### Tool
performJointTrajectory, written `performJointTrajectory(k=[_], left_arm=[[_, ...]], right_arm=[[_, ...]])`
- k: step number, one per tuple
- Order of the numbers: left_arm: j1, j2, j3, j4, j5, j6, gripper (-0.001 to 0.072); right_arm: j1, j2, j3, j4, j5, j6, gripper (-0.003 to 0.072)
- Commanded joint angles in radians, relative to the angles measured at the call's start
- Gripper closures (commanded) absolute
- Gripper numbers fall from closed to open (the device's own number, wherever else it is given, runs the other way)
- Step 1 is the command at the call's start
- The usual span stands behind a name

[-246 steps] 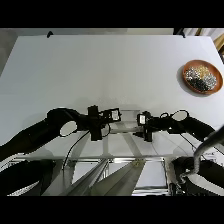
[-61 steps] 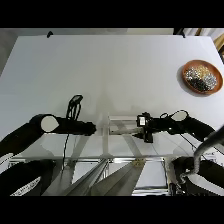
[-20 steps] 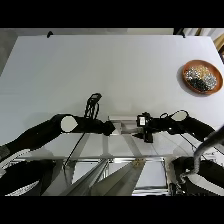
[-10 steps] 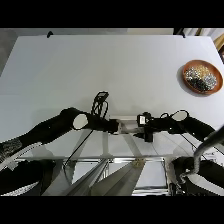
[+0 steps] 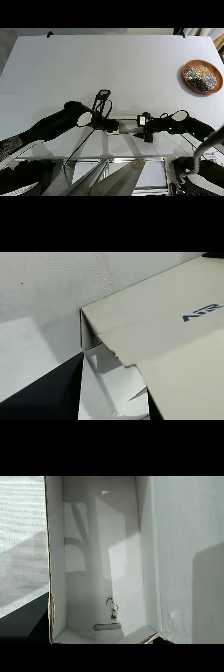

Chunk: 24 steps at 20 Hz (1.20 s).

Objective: Fold the box and place the chain.

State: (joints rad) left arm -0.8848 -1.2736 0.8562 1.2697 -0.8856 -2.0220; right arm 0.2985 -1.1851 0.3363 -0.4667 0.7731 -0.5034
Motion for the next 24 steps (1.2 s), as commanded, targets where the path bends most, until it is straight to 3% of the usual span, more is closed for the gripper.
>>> performJointTrajectory(k=[1, 5, 7, 14, 20, 24], left_arm=[[-0.018, -0.013, 0.019, 0.033, -0.028, -0.026, 0.0292], [-0.045, -0.072, 0.079, 0.060, -0.115, -0.054, 0.0287], [-0.051, -0.098, 0.129, 0.092, -0.154, -0.090, 0.0214], [-0.065, -0.129, 0.184, 0.129, -0.205, -0.196, 0.0209], [-0.105, -0.165, 0.184, 0.194, -0.200, -0.343, 0.0195], [-0.123, -0.172, 0.184, 0.185, -0.118, -0.404, 0.0197]], right_arm=[[0.000, 0.001, 0.000, 0.000, 0.001, 0.002, 0.0346], [0.000, 0.001, 0.000, 0.000, 0.001, 0.002, 0.0346], [0.000, 0.001, 0.000, 0.000, 0.001, 0.001, 0.0346], [0.000, 0.001, 0.000, 0.000, 0.001, 0.002, 0.0346], [0.000, 0.001, 0.000, 0.000, 0.001, 0.001, 0.0346], [0.000, 0.001, 0.000, 0.000, 0.001, 0.002, 0.0346]])
